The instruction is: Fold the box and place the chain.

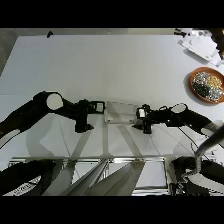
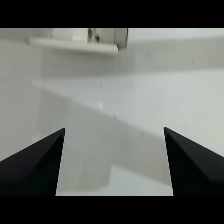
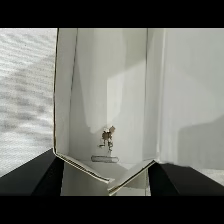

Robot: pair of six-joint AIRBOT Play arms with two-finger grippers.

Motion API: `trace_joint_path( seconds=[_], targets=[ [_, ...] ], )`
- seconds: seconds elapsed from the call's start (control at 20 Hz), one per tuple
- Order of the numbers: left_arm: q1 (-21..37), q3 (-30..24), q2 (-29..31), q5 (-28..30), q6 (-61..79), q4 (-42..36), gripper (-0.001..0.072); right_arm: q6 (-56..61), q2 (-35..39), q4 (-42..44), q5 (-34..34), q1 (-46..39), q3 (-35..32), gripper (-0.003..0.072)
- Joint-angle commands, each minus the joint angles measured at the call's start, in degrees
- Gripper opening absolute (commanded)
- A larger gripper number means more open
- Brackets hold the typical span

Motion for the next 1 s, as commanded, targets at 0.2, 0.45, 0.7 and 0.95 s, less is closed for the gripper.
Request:
trace_joint_path(
  seconds=[0.2,0.45,0.7,0.95],
  targets=[
    [10.6,-1.8,-10.7,-0.4,38.3,-26.5,0.0720,0.0,0.0,0.0,0.0,0.0,0.0,0.0420],
    [9.6,-1.8,-15.3,-0.2,46.1,-30.4,0.0720,0.0,0.0,0.0,0.0,0.0,0.0,0.0420],
    [8.2,-1.8,-15.4,-0.2,45.7,-32.1,0.0720,0.0,0.0,0.0,0.0,0.0,0.0,0.0420],
    [7.9,-1.8,-16.9,0.6,43.3,-32.1,0.0720,0.0,0.0,0.0,0.0,0.0,0.0,0.0420]
  ],
)
